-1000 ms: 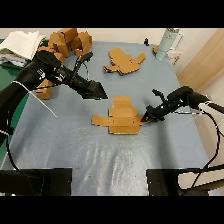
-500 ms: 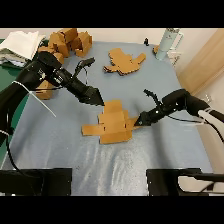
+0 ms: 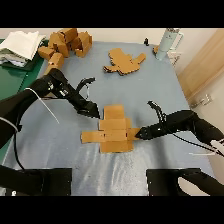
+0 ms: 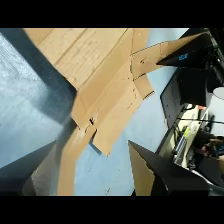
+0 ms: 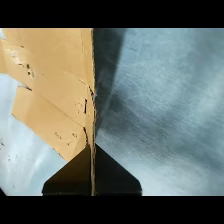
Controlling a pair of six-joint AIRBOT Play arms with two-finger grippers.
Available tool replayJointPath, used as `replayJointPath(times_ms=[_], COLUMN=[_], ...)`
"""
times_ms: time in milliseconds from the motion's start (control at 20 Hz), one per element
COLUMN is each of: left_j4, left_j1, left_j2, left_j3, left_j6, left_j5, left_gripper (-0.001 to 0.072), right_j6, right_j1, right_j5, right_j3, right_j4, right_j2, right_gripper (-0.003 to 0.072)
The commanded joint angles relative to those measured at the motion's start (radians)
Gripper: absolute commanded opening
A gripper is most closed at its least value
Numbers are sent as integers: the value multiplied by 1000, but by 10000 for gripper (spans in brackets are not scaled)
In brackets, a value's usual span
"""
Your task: Fold the box.
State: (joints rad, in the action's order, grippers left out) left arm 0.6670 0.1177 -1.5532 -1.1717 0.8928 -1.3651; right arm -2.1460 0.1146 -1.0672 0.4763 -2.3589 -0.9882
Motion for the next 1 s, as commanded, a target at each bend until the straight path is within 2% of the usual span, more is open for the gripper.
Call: replayJointPath(times_ms=[0, 150, 250, 500, 600, 800, 950], left_j4=[-148, -264, -272, -270, -270, -262, -263], left_j1=[0, 0, 1, 7, 8, 17, 20], left_j2=[-113, -192, -224, -238, -238, -238, -238], left_j3=[10, -1, -18, -28, -28, -28, -28], left_j6=[-94, -158, -164, -180, -196, -198, -198], left_j5=[31, 60, 70, 63, 8, -150, -137], left_gripper=[673, 672, 641, 641, 471, 472, 470], right_j6=[-10, -22, -20, -19, -4, 3, 3], right_j1=[26, 93, 142, 172, 172, 172, 172], right_j5=[65, 107, 146, 198, 200, 204, 212], right_j3=[-42, -42, -42, -41, -41, -41, -41], right_j4=[47, 60, 65, 82, 105, 115, 115], right_j2=[23, 23, 23, 23, 23, 23, 23], right_gripper=[0, 0, 0, 0, 0, 0, 0])
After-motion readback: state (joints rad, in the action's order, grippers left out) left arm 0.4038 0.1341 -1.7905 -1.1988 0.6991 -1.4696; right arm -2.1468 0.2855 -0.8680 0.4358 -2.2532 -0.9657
